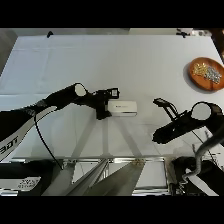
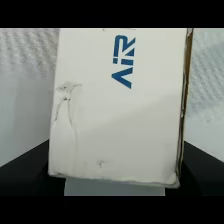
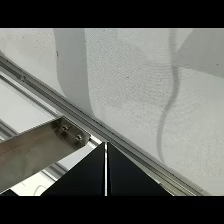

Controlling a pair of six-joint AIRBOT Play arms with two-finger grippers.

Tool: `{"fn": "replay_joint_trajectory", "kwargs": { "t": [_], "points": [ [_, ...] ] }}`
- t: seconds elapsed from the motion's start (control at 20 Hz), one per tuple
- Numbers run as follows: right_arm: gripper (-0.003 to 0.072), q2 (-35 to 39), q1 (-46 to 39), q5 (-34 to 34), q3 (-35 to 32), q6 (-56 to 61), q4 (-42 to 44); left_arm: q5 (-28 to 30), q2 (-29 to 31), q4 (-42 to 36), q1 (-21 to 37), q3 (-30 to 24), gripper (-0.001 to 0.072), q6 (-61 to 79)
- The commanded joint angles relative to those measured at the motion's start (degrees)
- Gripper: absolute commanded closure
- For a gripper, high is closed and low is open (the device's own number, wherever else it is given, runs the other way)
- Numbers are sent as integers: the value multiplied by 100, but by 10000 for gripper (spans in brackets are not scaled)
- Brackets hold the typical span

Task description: Fold the box and place the chain.

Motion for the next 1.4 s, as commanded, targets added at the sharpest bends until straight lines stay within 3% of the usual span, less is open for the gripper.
{"fn": "replay_joint_trajectory", "kwargs": {
  "t": [0.0,0.2,0.5,0.75,0.9,1.1,1.2,1.3,1.35],
  "points": [
    [671,4,-4,4,4,-4,2,17,363,409,304,7,321,-887],
    [671,4,-4,4,4,-4,-2,33,911,1001,1307,7,322,-1937],
    [671,7,-4,4,4,-2,-2,-76,1287,2295,3462,7,323,-3971],
    [671,7,-4,4,4,-4,-2,-367,1287,2354,5123,7,325,-5193],
    [671,7,-4,4,4,-4,-2,-599,1281,2352,5643,7,325,-5348],
    [671,4,-4,4,4,-4,-4,-852,1279,2581,5751,7,323,-5359],
    [671,4,-4,4,4,-4,-4,-981,1279,2629,5751,7,256,-5357],
    [671,4,-4,4,4,-2,-4,-1145,1281,2627,5737,7,-3,-5322],
    [671,4,-4,4,4,-4,-4,-1224,1281,2629,5737,7,7,-5318]
  ]
}}
